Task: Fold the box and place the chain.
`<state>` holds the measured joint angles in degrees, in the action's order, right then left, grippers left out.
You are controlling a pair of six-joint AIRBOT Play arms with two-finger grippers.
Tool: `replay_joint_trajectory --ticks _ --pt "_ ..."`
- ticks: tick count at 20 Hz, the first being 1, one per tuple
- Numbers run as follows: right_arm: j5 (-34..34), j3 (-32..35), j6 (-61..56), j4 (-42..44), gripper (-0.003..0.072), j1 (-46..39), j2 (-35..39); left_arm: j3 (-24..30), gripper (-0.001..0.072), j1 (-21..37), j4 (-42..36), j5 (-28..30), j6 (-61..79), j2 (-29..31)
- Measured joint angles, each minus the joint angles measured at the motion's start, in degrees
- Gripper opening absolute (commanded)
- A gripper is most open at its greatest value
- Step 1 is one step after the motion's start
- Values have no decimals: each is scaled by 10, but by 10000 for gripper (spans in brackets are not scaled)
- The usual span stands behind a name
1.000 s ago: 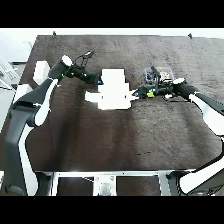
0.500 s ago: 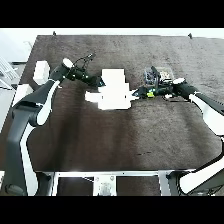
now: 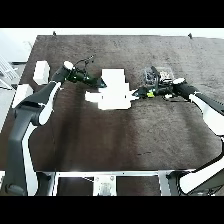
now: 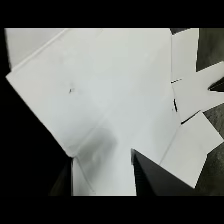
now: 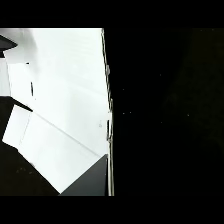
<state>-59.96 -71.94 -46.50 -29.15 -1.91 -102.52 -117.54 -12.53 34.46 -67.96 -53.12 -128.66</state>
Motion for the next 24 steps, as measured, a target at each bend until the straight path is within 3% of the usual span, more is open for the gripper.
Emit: replay_joint_trajectory --ticks 1,3,4,10,12,17,18,19,20,24 --pt "0 0 0 0 13 0 0 0 308 0 -3 0 3 0" --pt "0 0 1 0 12 0 0 0 283 0 -5 0 7 -2" --pt "0 0 1 0 12 0 0 0 226 0 -6 0 7 -2" --pt "0 1 1 0 12 0 0 0 162 0 -14 -4 23 -2" --pt "0 5 1 0 13 0 0 0 50 0 -24 -5 30 -2" --pt "3 20 8 3 14 0 1 9 20 0 -46 -6 55 -3" --pt "3 21 13 5 98 0 1 13 20 0 -50 -4 66 -3" --pt "3 23 20 6 228 0 1 16 19 0 -55 -7 81 -4" --pt "3 23 26 10 287 -1 0 18 19 0 -60 -10 97 -5" --pt "2 24 47 50 289 -16 5 23 15 0 -84 -37 185 -8"
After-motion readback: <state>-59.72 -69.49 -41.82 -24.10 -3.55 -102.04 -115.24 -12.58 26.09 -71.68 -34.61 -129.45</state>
